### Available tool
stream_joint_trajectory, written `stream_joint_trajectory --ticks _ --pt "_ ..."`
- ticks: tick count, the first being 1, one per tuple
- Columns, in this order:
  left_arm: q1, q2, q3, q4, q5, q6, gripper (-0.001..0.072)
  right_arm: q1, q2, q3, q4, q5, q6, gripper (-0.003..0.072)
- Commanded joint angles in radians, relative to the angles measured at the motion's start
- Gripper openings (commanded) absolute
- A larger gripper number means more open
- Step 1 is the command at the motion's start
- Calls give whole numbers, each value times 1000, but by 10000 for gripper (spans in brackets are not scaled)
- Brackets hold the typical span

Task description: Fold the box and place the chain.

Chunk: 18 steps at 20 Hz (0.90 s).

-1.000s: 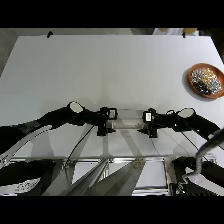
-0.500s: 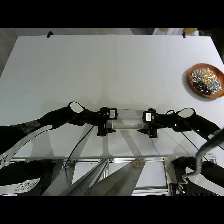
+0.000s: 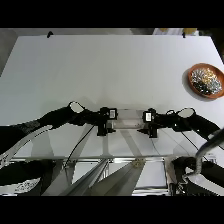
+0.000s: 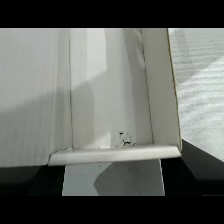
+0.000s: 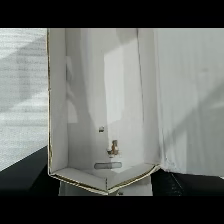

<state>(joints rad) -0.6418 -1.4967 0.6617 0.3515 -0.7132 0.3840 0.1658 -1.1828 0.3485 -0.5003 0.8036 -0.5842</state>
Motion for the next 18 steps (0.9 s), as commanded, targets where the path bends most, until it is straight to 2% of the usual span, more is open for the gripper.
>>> stream_joint_trajectory --ticks 1,16,17,18 --pt "0 0 -1 1 -1 0 275 0 0 0 0 0 0 295" --pt "0 0 -1 0 -1 1 275 3 0 0 12 23 0 294" --pt "0 0 -1 0 -2 0 275 3 0 0 12 23 0 302" --pt "0 0 -1 0 -2 1 275 3 0 0 9 22 0 411"
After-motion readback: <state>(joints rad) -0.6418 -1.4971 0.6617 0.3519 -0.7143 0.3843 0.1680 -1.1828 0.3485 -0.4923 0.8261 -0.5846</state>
